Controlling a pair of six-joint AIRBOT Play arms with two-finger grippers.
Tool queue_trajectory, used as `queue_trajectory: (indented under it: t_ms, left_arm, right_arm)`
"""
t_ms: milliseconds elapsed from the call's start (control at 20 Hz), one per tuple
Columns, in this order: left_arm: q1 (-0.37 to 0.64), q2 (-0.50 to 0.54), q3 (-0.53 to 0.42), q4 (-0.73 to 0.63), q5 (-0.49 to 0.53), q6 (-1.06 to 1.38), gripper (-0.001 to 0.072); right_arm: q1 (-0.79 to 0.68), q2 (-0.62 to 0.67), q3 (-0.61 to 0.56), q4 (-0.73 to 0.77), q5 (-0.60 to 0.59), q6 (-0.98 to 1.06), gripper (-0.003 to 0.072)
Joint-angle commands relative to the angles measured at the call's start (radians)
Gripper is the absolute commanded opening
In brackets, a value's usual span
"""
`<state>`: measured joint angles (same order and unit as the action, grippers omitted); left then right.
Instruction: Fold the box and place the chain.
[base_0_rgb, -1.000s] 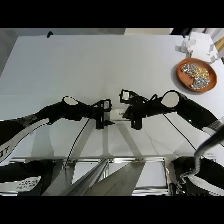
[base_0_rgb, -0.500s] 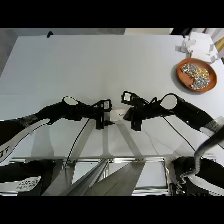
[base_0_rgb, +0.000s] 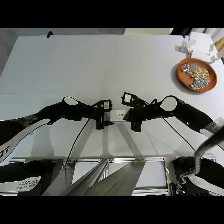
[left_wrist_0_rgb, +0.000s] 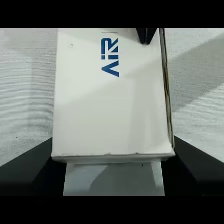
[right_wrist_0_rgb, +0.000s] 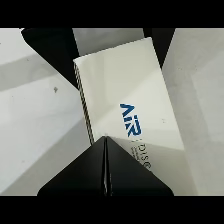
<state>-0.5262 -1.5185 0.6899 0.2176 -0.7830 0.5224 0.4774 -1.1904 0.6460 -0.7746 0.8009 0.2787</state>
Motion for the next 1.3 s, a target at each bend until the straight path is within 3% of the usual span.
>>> queue_trajectory:
  t_ms: [0,150,300,400,600,700,950,1250]
  left_arm:
    - [0.001,0.0,0.0,0.0,0.001,0.001,0.0206]
    - [0.001,0.0,0.0,0.0,0.001,0.001,0.0206]
    - [0.001,0.0,0.0,0.0,0.001,0.001,0.0206]
    - [0.001,0.0,0.0,0.0,0.001,0.001,0.0206]
    - [0.001,0.0,0.0,0.0,0.001,0.001,0.0206]
    - [0.001,0.0,0.0,0.0,0.001,0.001,0.0206]
    - [0.001,0.0,0.0,0.0,0.001,0.001,0.0206]
    - [0.001,0.001,0.0,-0.001,0.0,0.001,0.0206]
  right_arm:
    - [-0.001,0.05,0.007,0.004,-0.033,0.043,0.0015]
    - [-0.001,0.143,0.026,-0.037,-0.055,0.172,0.0015]
    - [-0.001,0.233,0.027,-0.231,-0.04,0.438,0.0015]
    - [-0.001,0.269,0.027,-0.437,0.054,0.628,0.0015]
    - [-0.001,0.273,0.027,-0.739,0.382,0.944,0.0015]
    - [-0.001,0.273,0.027,-0.764,0.489,1.066,0.0015]
    - [-0.001,0.273,0.027,-0.769,0.503,1.617,0.007]
    - [-0.001,0.273,0.027,-0.769,0.57,1.637,0.0089]
